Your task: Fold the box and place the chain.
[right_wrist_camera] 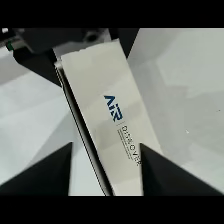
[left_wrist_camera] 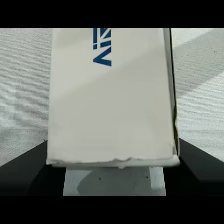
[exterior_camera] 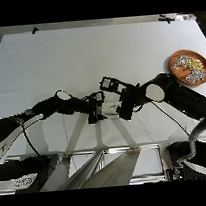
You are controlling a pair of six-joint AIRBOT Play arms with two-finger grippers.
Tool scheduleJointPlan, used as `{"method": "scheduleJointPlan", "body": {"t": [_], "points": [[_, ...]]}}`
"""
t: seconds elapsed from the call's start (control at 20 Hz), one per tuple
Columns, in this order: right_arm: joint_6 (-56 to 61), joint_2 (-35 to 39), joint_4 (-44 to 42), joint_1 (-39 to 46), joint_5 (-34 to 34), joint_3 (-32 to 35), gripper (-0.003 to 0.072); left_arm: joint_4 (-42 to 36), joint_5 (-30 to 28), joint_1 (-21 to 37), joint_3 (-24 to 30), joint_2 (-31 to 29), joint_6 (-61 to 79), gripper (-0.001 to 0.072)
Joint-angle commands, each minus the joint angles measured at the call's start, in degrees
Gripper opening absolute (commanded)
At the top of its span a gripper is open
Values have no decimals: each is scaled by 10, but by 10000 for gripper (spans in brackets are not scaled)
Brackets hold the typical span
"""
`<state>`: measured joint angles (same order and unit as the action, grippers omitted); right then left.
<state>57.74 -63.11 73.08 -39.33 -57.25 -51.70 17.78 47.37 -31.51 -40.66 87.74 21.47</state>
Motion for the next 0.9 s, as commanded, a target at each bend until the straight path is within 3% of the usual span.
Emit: {"method": "scheduleJointPlan", "body": {"t": [0.0,0.05,0.1,0.3,0.4,0.6,0.85], "points": [[70,35,-4,-1,22,2,227,0,0,0,0,0,0,394],[94,43,-12,-1,48,12,84,0,0,0,0,0,0,394],[122,53,-35,-1,99,36,14,0,0,0,0,0,0,394],[190,71,-163,-34,373,180,14,0,0,0,0,0,0,394],[190,71,-219,-67,473,239,13,0,0,0,0,0,0,394],[190,71,-281,-118,567,305,14,0,0,0,0,0,0,394],[190,71,-285,-122,567,316,13,0,0,0,0,0,0,394]]}}
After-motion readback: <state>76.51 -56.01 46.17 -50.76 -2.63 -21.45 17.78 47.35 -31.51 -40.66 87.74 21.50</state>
